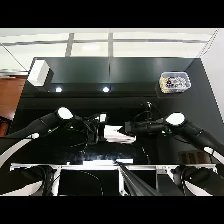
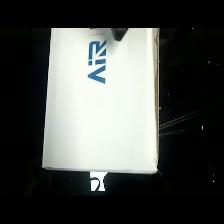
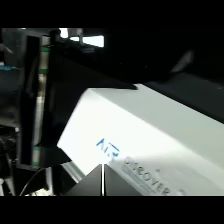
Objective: Fold the box and place the chain.
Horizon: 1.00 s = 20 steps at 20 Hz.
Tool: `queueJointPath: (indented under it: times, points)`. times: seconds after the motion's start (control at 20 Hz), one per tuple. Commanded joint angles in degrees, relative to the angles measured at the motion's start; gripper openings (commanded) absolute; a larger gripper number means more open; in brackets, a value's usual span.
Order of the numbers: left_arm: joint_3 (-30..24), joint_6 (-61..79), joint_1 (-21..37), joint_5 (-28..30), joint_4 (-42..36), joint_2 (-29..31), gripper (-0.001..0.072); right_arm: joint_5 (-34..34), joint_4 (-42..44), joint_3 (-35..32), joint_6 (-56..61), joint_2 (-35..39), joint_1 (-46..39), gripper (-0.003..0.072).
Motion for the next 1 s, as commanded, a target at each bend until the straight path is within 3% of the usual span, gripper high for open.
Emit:
queueJointPath:
  times: [0.0, 0.6, 0.75, 0.95]
  points:
    - [0.02, -0.02, -0.02, 0.15, -0.02, 0.04, 0.0297, -1.66, -1.95, -0.11, 1.42, -2.38, 0.52, 0.0013]
    - [0.02, -0.02, -0.02, 0.15, -0.02, 0.04, 0.0297, -1.11, -5.29, 0.07, 0.83, -3.61, 0.48, 0.0012]
    - [0.02, -0.02, -0.02, 0.15, -0.02, 0.04, 0.0297, 9.11, -5.11, 2.4, -1.75, -2.6, -2.69, 0.0012]
    - [0.02, -0.02, -0.02, 0.17, -0.02, 0.04, 0.0297, 16.33, -9.22, 2.4, -0.79, 0.83, -9.16, 0.0012]
